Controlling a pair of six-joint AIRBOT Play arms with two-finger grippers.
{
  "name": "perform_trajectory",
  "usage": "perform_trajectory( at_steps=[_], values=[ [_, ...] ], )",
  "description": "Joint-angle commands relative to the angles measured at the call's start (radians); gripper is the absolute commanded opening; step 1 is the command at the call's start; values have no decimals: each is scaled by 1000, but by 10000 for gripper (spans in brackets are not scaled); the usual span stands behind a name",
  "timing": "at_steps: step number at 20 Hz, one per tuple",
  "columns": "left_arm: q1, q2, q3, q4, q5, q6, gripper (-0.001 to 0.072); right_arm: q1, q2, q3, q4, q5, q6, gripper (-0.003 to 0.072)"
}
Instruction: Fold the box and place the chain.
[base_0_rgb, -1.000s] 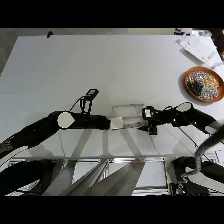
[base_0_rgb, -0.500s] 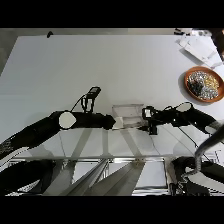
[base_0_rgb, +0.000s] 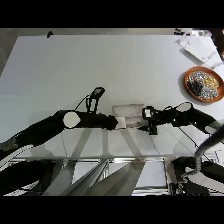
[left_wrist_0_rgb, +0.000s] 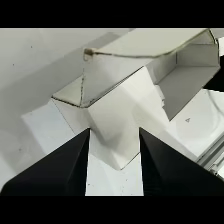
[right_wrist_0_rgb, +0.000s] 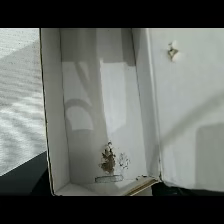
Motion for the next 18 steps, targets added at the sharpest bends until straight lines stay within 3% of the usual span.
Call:
perform_trajectory(
  at_steps=[1, 9, 13, 18],
  values=[
    [-18, -69, 79, 112, -58, -121, 356, 0, 1, 0, 0, 0, -1, 444],
    [-61, -112, 205, 426, -212, -486, 356, 0, 1, 0, 0, 0, -1, 444],
    [-87, -129, 269, 509, -270, -616, 355, 0, 1, 0, 0, 1, -2, 444],
    [-107, -242, 405, 544, -403, -644, 356, 0, 1, 0, 0, 0, -1, 444]
  ],
)
